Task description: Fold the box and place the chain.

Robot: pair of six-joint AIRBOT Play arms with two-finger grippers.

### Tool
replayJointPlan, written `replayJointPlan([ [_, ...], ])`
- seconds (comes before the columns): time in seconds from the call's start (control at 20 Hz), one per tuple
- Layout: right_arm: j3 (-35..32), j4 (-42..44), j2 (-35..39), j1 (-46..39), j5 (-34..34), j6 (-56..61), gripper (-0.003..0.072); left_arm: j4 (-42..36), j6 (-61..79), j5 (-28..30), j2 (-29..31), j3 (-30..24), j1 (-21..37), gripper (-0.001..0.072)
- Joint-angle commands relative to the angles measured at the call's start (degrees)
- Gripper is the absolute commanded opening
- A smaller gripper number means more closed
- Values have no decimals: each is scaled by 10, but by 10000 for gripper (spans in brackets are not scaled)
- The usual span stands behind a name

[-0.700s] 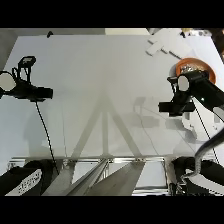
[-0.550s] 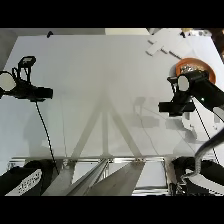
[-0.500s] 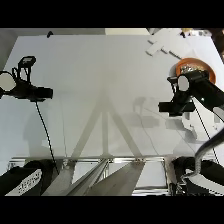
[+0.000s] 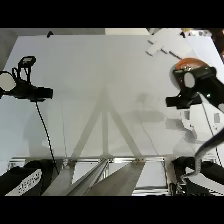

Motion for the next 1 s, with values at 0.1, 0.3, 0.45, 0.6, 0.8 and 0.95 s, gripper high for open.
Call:
replayJointPlan([
  [0.1,105,-5,0,-322,13,-165,10,0,0,0,0,0,0,10],
  [0.3,111,224,-22,-575,-50,-315,228,0,0,0,0,0,0,10],
  [0.45,127,249,-72,-687,-52,-338,567,0,0,0,0,0,0,10],
  [0.6,162,249,-124,-732,-35,-410,565,0,0,0,0,0,0,10],
  [0.8,231,219,-191,-727,0,-451,556,0,0,0,0,0,0,10],
  [0.95,245,178,-222,-723,4,-480,544,0,0,0,0,0,0,10],
])
